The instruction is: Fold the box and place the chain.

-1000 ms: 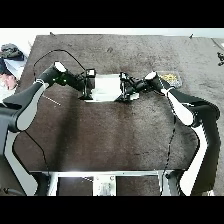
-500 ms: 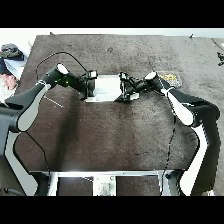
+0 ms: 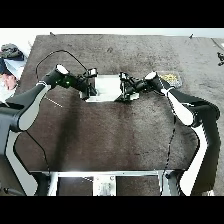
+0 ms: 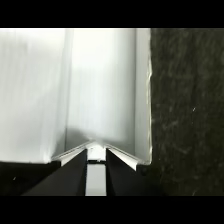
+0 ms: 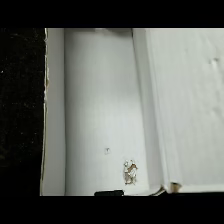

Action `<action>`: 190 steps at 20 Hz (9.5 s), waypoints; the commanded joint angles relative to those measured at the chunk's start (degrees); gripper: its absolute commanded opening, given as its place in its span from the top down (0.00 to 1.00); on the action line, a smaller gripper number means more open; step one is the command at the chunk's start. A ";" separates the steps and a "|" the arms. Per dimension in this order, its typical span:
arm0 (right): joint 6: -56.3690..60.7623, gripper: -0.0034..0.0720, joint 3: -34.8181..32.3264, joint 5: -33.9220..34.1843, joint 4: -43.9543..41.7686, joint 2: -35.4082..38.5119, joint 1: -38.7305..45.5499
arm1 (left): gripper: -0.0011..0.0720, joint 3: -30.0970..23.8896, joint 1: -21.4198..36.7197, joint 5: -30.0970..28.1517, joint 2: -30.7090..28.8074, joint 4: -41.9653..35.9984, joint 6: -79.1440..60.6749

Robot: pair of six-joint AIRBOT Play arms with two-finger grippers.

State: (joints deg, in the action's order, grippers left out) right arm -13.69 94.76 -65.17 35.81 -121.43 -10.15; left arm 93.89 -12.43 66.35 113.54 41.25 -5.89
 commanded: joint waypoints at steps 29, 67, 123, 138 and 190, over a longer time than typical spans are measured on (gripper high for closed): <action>0.02 0.37 -0.02 0.00 -0.02 -0.02 0.00 | 0.20 -0.20 0.04 3.34 2.10 -6.19 -2.08; 0.02 0.37 -0.02 0.00 -0.02 -0.02 0.00 | 0.97 -26.10 15.02 -11.04 -24.70 -1.95 52.70; 0.02 0.37 -0.02 0.00 -0.02 -0.02 0.00 | 0.41 -4.07 -4.98 -7.43 -7.50 13.42 88.65; 0.02 0.37 -0.02 0.00 -0.02 -0.02 0.00 | 0.46 14.29 -13.97 3.85 1.66 41.31 116.37; 0.02 0.37 -0.02 0.02 -0.02 -0.02 0.00 | 0.03 16.20 -13.88 -0.11 -12.46 38.10 81.96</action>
State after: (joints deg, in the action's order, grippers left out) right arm -13.69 94.76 -65.17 35.81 -121.43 -10.17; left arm 112.75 -27.33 70.19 103.48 85.73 84.09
